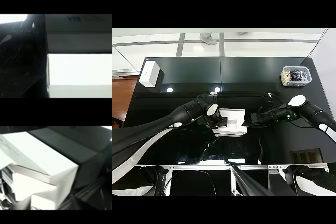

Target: Fold the box and place the chain.

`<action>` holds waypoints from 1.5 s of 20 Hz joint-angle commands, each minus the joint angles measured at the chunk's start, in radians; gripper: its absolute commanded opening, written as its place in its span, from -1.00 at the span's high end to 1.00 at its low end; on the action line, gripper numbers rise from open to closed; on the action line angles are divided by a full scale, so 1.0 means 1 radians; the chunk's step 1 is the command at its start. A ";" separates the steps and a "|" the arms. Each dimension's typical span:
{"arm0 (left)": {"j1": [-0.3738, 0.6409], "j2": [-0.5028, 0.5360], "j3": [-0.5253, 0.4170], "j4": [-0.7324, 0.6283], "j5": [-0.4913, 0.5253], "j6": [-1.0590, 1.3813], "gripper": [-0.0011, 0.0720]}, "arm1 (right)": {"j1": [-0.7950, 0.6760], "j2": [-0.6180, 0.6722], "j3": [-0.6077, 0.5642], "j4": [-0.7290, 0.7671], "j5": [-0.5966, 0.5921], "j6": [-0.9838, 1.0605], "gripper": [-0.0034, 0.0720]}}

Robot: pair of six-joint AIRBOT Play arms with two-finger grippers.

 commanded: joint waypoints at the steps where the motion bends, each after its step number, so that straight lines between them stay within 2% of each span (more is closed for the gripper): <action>1: 0.000 -0.001 0.001 0.000 0.001 0.001 0.90 | 0.054 -0.001 0.021 -0.007 -0.047 0.073 -0.12; 2: 0.001 -0.001 0.001 0.000 0.001 0.001 0.90 | 0.066 -0.001 0.029 -0.017 -0.058 0.106 -0.05; 15: 0.001 -0.001 0.001 0.001 0.001 0.001 0.90 | 0.351 -0.023 0.187 -0.584 -0.136 0.799 -0.05; 16: 0.001 -0.001 0.001 0.000 0.001 0.001 0.90 | 0.377 -0.035 0.203 -0.621 -0.135 0.838 0.03; 17: 0.001 -0.001 0.001 0.001 0.002 0.001 0.90 | 0.401 -0.049 0.223 -0.651 -0.131 0.866 0.21; 24: 0.001 -0.001 0.001 0.001 0.001 0.001 0.90 | 0.528 -0.090 0.266 -0.864 -0.112 1.115 0.22; 27: 0.001 -0.001 0.001 0.001 0.001 0.001 0.90 | 0.546 -0.100 0.278 -0.893 -0.111 1.155 0.24; 28: 0.001 -0.001 0.001 0.001 0.001 0.001 0.90 | 0.546 -0.104 0.285 -0.893 -0.100 1.155 0.42; 30: 0.001 -0.001 0.001 0.001 0.001 0.001 0.90 | 0.546 -0.105 0.286 -0.904 -0.079 1.159 0.44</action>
